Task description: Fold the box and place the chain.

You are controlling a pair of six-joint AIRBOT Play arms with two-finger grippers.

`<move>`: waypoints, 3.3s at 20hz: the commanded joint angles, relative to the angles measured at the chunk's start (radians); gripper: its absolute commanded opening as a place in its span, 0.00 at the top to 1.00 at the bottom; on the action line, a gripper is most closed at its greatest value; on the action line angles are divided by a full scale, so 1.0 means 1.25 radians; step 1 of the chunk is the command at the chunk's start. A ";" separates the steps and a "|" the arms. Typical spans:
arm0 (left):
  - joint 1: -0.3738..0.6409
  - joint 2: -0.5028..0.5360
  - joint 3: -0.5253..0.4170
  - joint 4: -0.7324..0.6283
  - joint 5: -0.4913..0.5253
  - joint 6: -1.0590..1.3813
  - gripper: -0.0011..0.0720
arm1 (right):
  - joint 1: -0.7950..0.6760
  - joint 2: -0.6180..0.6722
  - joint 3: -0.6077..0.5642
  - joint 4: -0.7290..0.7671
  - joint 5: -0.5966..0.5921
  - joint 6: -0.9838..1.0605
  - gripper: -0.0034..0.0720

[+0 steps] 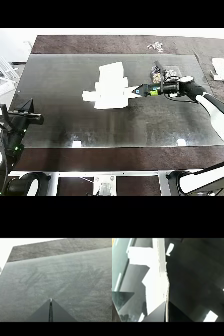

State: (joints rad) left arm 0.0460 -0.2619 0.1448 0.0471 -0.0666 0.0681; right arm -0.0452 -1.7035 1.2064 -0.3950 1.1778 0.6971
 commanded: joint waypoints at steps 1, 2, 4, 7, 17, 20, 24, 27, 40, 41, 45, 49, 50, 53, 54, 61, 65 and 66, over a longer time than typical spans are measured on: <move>0.000 0.000 0.001 0.000 -0.002 0.000 0.96 | 0.030 -0.063 0.030 0.002 -0.007 0.007 0.94; 0.000 0.000 0.001 0.000 -0.004 0.000 0.96 | 0.040 -0.073 0.047 0.002 -0.015 0.008 0.94; 0.000 0.000 0.001 0.000 -0.009 -0.009 0.96 | 0.052 -0.074 0.069 0.003 -0.049 0.023 0.94; 0.000 0.000 0.001 0.000 -0.052 -0.013 0.96 | 0.057 -0.075 0.080 0.002 -0.076 0.057 0.94; 0.000 0.000 0.001 -0.002 -0.146 -0.012 0.35 | 0.058 -0.120 0.093 -0.014 -0.101 0.035 0.94; 0.000 0.000 0.001 -0.003 -0.173 -0.016 0.35 | 0.060 -0.142 0.110 -0.023 -0.073 0.022 0.94; 0.000 -0.005 0.001 -0.002 -0.180 -0.033 0.35 | 0.062 -0.148 0.135 -0.022 -0.068 0.027 0.94; 0.000 -0.005 0.001 -0.002 -0.190 -0.063 0.35 | 0.062 -0.148 0.136 -0.022 -0.068 0.043 0.94; 0.000 -0.395 0.244 0.009 -0.313 -0.089 0.32 | 0.080 -0.148 0.136 -0.022 -0.077 0.107 0.94; 0.000 -0.474 0.295 0.011 -0.352 -0.089 0.32 | 0.080 -0.148 0.136 -0.022 -0.078 0.107 0.94; 0.000 -0.763 0.497 0.011 -0.483 -0.097 0.32 | 0.080 -0.148 0.136 -0.022 -0.077 0.107 0.94; 0.000 -0.979 0.671 0.053 -0.552 -0.167 0.32 | 0.080 -0.148 0.136 -0.023 -0.077 0.106 0.94; 0.000 -1.025 0.717 0.100 -0.580 -0.211 0.32 | 0.080 -0.148 0.136 -0.023 -0.077 0.106 0.94; -0.008 -1.133 0.845 0.245 -0.640 -0.355 0.32 | 0.080 -0.148 0.136 -0.023 -0.077 0.104 0.94; -0.015 -1.157 0.880 0.283 -0.639 -0.388 0.32 | 0.080 -0.148 0.136 -0.023 -0.077 0.104 0.94; -0.099 -1.298 1.144 0.482 -0.713 -0.589 0.32 | 0.080 -0.148 0.136 -0.023 -0.076 0.104 0.94; -0.099 -1.375 1.271 0.532 -0.787 -0.660 0.32 | 0.080 -0.148 0.136 -0.022 -0.074 0.103 0.94; -0.099 -1.388 1.289 0.543 -0.801 -0.665 0.32 | 0.080 -0.148 0.136 -0.022 -0.072 0.103 0.94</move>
State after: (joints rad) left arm -0.0704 -1.9362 1.6577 0.6540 -0.9977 -0.6861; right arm 0.0536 -1.8885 1.3754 -0.4236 1.0836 0.8268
